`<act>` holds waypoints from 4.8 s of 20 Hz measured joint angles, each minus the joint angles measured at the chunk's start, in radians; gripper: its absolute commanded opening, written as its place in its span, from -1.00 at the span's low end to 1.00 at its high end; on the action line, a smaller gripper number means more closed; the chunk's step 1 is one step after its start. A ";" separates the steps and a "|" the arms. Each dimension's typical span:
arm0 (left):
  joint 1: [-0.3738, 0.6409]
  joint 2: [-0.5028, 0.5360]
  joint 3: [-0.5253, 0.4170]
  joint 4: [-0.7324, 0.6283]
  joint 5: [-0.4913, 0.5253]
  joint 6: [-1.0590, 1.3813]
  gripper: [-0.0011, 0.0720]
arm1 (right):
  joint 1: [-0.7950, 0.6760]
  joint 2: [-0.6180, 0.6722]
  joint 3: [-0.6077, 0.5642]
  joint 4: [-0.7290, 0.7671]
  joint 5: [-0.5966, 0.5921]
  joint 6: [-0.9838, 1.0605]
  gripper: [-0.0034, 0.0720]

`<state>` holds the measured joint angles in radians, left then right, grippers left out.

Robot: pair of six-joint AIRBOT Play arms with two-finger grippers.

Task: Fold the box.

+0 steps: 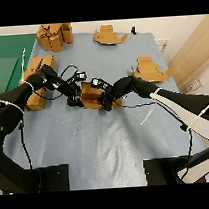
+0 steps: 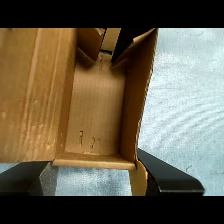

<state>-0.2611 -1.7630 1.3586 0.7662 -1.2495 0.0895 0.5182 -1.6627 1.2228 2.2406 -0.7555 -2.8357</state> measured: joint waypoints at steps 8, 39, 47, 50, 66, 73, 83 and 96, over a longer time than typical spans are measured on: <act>0.000 -0.001 0.000 -0.004 -0.006 -0.002 -0.81 | 0.001 -0.002 0.000 0.010 0.000 -0.001 0.06; 0.001 -0.002 0.000 0.023 -0.010 -0.004 -0.81 | -0.440 0.273 -0.211 0.006 -0.277 1.003 -0.90; 0.001 -0.002 0.000 0.021 -0.013 -0.005 -0.81 | -0.414 0.196 -0.280 0.116 -0.230 1.054 -0.90; 0.001 -0.002 0.000 0.020 -0.014 -0.005 -0.81 | -0.385 0.156 -0.276 0.171 -0.217 1.025 -0.90; 0.001 -0.002 0.000 0.019 -0.019 -0.005 -0.81 | -0.305 0.071 -0.189 0.517 -0.259 0.757 -0.51; 0.001 -0.002 0.000 0.019 -0.024 -0.005 -0.81 | -0.295 0.063 -0.188 0.582 -0.304 0.705 -0.13; 0.001 -0.002 0.000 0.019 -0.031 -0.005 -0.81 | -0.243 0.063 -0.187 0.593 -0.223 0.728 0.36; 0.000 -0.002 0.000 0.019 -0.033 -0.007 -0.81 | -0.115 0.015 0.058 0.136 -0.162 1.239 0.36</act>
<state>-0.2611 -1.7645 1.3582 0.7853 -1.2827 0.0826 0.4034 -1.6474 1.2808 2.3764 -0.9173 -1.5970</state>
